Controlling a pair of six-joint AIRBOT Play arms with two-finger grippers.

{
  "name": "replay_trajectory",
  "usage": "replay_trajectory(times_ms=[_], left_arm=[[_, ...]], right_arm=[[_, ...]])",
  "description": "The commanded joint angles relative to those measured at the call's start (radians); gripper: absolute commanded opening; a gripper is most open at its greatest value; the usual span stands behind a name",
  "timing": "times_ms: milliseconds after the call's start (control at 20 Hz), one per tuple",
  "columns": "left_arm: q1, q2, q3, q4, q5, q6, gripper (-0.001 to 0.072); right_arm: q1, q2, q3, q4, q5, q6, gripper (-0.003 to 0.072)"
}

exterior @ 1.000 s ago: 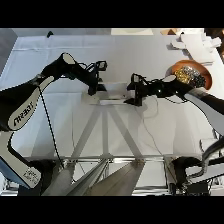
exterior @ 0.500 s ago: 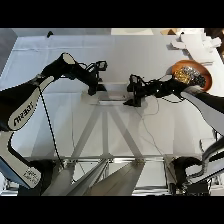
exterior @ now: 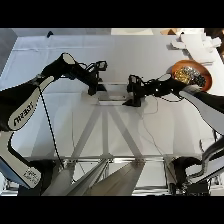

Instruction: Fold the box and place the chain.

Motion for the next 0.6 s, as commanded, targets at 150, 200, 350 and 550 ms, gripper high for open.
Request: replay_trajectory(times_ms=[150, 200, 350, 550], left_arm=[[0.000, 0.000, 0.000, 0.000, 0.000, 0.000, 0.0012], [0.000, 0.000, 0.000, 0.000, 0.000, 0.000, 0.0012], [0.000, 0.000, 0.000, 0.000, 0.000, 0.000, 0.0012], [0.000, 0.000, 0.000, 0.000, 0.000, 0.000, 0.0012]], right_arm=[[0.004, -0.030, 0.048, -0.031, 0.018, 0.054, 0.0696], [0.004, -0.030, 0.048, -0.032, 0.019, 0.054, 0.0696], [0.011, -0.030, 0.048, -0.036, 0.018, 0.054, 0.0696], [0.018, -0.030, 0.048, -0.048, 0.018, 0.053, 0.0696]])
